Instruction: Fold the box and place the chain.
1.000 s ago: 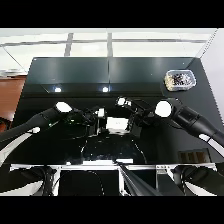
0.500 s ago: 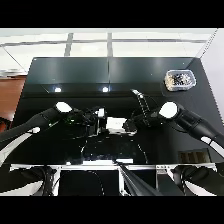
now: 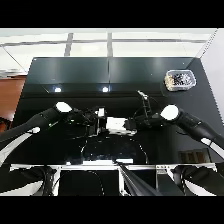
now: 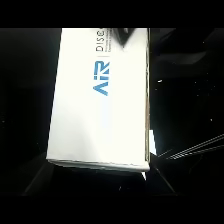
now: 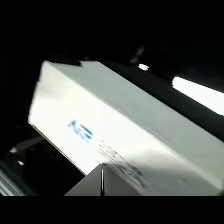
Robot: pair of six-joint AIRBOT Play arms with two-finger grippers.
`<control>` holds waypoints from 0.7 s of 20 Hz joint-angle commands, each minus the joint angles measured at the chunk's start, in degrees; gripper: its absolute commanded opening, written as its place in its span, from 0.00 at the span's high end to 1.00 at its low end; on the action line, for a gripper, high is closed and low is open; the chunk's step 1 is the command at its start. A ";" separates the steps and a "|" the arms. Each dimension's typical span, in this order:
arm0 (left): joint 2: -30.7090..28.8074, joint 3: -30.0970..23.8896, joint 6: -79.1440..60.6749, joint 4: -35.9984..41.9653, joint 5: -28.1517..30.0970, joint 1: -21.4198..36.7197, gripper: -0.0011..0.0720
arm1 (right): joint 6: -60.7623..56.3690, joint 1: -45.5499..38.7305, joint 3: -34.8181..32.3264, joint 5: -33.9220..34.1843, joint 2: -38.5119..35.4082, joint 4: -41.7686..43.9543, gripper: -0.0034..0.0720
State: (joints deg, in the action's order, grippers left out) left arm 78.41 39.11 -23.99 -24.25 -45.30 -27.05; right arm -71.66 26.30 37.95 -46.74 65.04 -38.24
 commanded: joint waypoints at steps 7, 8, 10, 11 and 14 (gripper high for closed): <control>-10.82 3.67 20.83 -11.21 -5.95 1.97 0.01 | -9.66 -18.47 1.25 -20.15 -21.29 -19.76 0.94; -10.32 5.75 22.40 -11.15 -6.34 0.87 0.01 | -10.38 -19.67 1.25 -20.15 -21.33 -20.76 0.94; -6.51 10.75 25.42 -11.43 -6.05 -2.73 0.01 | -10.40 -20.59 1.18 -18.56 -21.29 -20.70 0.94; -3.58 13.46 26.84 -11.56 -6.03 -4.44 0.01 | -10.40 -20.57 1.18 -17.99 -21.29 -20.55 0.94; 5.40 21.00 30.36 -11.56 -6.25 -7.89 0.01 | -10.40 -20.59 1.18 -17.73 -21.29 -20.52 0.94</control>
State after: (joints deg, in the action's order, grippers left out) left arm 77.58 53.84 1.19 -35.03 -51.03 -31.90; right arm -81.14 6.59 39.13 -64.38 44.31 -57.34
